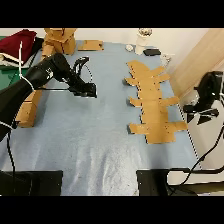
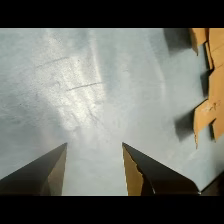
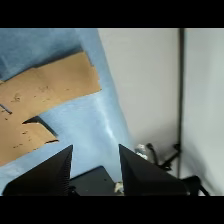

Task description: Fold the box.

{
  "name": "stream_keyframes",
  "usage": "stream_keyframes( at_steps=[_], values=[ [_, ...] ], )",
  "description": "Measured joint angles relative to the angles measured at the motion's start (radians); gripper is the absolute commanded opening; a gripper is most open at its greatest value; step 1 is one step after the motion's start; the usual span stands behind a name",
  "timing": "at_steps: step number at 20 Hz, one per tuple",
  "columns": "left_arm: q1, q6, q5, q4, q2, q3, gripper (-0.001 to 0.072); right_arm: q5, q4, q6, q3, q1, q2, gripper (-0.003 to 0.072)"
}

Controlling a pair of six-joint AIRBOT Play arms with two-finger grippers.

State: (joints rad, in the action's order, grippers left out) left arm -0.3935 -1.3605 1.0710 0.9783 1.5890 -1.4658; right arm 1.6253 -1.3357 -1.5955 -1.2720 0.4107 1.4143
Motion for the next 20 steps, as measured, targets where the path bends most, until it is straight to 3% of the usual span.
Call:
stream_keyframes(
  at_steps=[9, 17, 19, 20],
  values=[
    [0.002, 0.011, 0.058, -0.146, 0.000, 0.000, 0.0531, -0.170, -0.352, -0.365, 0.024, 0.321, 0.080, 0.0464],
    [0.002, 0.026, 0.099, -0.273, 0.000, 0.000, 0.0530, -0.166, -0.525, -0.511, 0.018, 0.388, 0.192, 0.0459],
    [0.002, 0.032, 0.103, -0.296, 0.000, 0.000, 0.0530, -0.132, -0.575, -0.526, 0.016, 0.390, 0.200, 0.0278],
    [0.002, 0.036, 0.106, -0.308, 0.000, 0.000, 0.0529, -0.108, -0.603, -0.531, 0.015, 0.392, 0.202, 0.0276]
  ],
)
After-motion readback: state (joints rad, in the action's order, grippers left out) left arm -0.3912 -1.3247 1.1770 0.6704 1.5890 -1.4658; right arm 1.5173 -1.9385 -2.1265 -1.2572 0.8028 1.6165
